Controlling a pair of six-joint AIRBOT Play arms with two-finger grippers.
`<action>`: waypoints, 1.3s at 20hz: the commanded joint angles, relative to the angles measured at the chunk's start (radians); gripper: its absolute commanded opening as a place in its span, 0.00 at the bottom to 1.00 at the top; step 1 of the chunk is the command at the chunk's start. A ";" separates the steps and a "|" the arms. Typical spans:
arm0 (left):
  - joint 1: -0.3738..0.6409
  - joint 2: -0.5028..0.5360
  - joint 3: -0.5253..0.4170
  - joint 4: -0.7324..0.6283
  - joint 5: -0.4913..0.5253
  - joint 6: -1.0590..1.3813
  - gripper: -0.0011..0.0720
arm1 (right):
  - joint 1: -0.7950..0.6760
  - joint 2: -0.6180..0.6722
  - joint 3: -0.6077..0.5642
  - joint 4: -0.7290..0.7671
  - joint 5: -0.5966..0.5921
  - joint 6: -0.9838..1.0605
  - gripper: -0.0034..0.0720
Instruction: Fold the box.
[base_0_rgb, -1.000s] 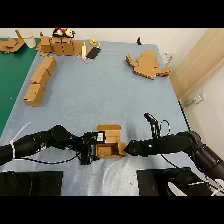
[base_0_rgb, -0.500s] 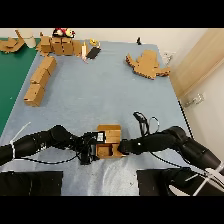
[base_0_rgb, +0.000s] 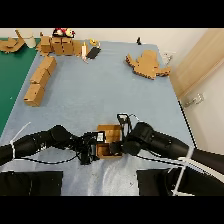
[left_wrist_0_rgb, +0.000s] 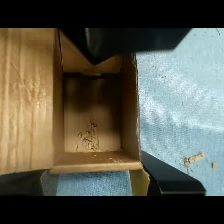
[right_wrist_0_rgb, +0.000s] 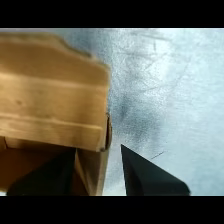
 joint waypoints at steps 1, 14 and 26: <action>0.001 0.000 0.000 0.000 0.000 0.000 0.64 | 0.059 -0.081 0.079 -0.064 -0.071 0.131 0.63; 0.001 0.000 0.000 0.000 0.000 0.000 0.64 | 0.065 -0.149 0.116 -0.051 -0.157 0.205 0.05; 0.001 0.000 0.000 0.000 0.000 0.000 0.64 | 0.061 -0.024 0.240 -0.063 -0.374 0.165 0.62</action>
